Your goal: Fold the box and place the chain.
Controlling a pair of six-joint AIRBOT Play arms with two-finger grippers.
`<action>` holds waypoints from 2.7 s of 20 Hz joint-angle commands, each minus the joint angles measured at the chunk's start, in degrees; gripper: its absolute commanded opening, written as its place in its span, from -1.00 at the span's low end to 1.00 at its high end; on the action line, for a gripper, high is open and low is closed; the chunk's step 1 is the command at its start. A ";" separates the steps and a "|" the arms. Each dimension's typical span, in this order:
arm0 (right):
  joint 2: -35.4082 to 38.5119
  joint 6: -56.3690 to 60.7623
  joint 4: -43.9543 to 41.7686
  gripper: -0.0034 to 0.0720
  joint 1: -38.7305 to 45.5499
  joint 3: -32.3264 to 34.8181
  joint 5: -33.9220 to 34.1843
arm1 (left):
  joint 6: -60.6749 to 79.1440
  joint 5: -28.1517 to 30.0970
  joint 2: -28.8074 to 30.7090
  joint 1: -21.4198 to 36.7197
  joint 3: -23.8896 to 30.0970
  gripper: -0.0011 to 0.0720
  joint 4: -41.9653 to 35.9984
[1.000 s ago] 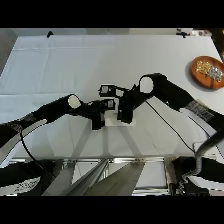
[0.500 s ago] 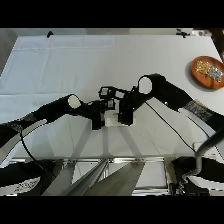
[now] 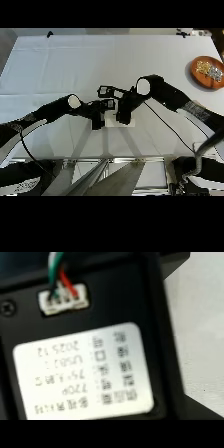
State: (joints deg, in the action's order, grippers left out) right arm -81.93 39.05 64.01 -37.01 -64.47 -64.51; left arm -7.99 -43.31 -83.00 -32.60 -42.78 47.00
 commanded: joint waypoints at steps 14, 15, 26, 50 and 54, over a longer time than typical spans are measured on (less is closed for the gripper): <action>-0.33 0.22 1.11 0.10 0.07 -0.04 -0.11 | 0.02 0.00 0.04 0.00 0.02 -0.60 0.00; -0.33 0.33 1.68 0.10 0.26 -0.04 -0.07 | 0.02 0.02 0.04 0.00 0.02 -0.60 0.02; 0.28 1.25 2.36 -0.01 1.07 -2.12 0.79 | 0.02 0.02 0.04 0.00 0.02 -0.60 0.00; -1.20 1.18 5.44 -0.07 -1.60 0.13 1.09 | 0.02 0.00 0.04 0.00 0.02 -0.60 0.00; -0.68 1.07 6.60 -0.06 -1.60 0.13 -0.74 | 0.02 0.02 0.04 0.00 0.02 -0.60 0.00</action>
State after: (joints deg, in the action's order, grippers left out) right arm -82.87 40.16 69.28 -38.50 -64.42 -62.26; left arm -7.77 -43.31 -83.00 -32.58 -42.78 47.16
